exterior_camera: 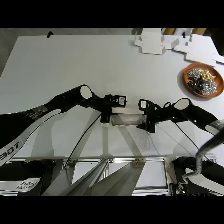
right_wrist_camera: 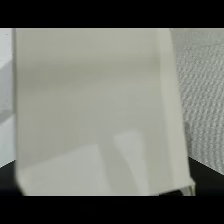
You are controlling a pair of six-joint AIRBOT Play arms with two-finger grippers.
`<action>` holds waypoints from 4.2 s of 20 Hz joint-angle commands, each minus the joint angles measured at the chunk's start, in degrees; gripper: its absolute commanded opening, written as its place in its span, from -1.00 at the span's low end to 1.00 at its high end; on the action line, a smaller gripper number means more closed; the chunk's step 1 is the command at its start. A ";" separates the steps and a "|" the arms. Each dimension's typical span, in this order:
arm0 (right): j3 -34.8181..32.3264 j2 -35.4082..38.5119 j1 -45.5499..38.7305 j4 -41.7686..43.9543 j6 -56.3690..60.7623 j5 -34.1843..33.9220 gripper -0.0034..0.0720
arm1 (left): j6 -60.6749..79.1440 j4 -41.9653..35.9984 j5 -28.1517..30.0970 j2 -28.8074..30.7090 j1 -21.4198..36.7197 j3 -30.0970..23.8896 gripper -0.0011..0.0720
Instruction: Fold the box and place the chain.
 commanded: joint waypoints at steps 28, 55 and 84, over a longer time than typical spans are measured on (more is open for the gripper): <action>0.00 -2.58 0.02 1.97 -6.95 -1.40 -0.07 | -0.09 -0.02 0.20 -0.02 0.00 -0.02 -0.94; 0.00 -2.58 0.02 1.97 -6.95 -1.40 -0.07 | -0.31 0.00 0.37 1.51 0.28 -0.02 0.09; 0.00 -2.58 0.02 1.97 -6.95 -1.40 -0.07 | -36.04 23.12 -7.85 22.14 -15.43 -0.02 -0.96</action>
